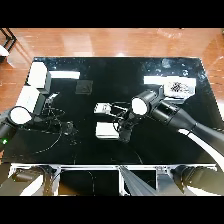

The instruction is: Fold the box and place the chain.

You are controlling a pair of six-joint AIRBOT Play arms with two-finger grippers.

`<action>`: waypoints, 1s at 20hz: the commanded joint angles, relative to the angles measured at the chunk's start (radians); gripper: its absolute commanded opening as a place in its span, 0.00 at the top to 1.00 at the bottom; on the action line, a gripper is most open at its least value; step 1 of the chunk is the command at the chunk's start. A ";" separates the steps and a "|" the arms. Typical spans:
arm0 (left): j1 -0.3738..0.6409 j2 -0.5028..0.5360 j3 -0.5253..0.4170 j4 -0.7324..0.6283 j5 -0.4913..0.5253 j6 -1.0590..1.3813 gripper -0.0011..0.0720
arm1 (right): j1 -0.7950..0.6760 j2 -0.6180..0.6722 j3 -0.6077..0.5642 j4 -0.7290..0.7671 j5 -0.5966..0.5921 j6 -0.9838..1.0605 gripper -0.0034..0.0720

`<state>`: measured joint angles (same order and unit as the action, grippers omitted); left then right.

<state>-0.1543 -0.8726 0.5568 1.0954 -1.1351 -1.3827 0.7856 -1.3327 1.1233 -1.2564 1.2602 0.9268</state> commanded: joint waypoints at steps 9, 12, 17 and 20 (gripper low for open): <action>0.000 -0.001 0.000 -0.008 0.000 0.000 0.13 | -0.253 0.266 -0.213 0.219 0.128 0.480 0.92; -0.001 -0.001 0.000 -0.008 0.001 0.000 0.13 | -0.275 0.257 -0.410 0.602 -0.246 0.479 0.92; -0.001 -0.001 0.000 -0.008 0.001 0.000 0.13 | -0.248 0.150 -0.438 0.726 -0.362 0.468 0.92; -0.001 -0.001 0.000 -0.008 0.002 0.000 0.13 | -0.248 0.125 -0.438 0.732 -0.374 0.468 0.92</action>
